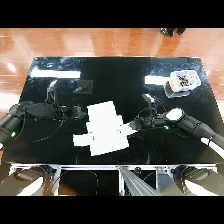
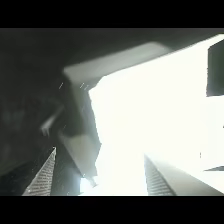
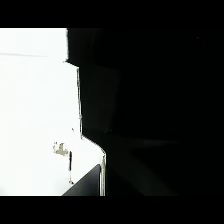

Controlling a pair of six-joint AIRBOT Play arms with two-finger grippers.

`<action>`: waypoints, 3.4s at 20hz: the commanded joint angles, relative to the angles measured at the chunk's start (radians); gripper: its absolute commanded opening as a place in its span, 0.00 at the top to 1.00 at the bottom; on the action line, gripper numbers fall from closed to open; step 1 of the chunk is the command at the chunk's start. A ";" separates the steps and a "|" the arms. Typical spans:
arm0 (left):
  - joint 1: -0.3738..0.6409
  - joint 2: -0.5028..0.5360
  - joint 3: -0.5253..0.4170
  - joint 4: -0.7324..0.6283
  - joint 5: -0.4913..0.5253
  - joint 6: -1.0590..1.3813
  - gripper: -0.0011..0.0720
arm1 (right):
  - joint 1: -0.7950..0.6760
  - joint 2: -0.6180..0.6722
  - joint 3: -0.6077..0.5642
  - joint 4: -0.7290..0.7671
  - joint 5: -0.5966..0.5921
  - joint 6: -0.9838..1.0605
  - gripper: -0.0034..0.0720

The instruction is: Fold the box and place the chain.

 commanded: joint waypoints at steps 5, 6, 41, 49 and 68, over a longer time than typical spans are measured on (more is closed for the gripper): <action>0.226 -0.264 0.002 -0.400 0.311 0.459 0.14 | 0.012 0.001 -0.001 0.002 0.011 0.010 0.91; 0.233 -0.303 0.003 -0.425 0.331 0.516 0.14 | 0.012 0.001 -0.001 0.002 0.011 0.021 0.91; 0.076 -0.835 0.494 -0.416 0.655 0.845 0.45 | 0.012 0.015 -0.014 -0.048 -0.026 0.235 0.91; 0.075 -0.834 0.503 -0.401 0.669 0.905 0.96 | 0.012 0.015 -0.013 -0.063 -0.019 0.235 0.91; -0.053 -0.471 0.409 -0.399 0.237 1.450 0.96 | -0.312 0.130 0.320 -0.555 0.340 0.196 0.03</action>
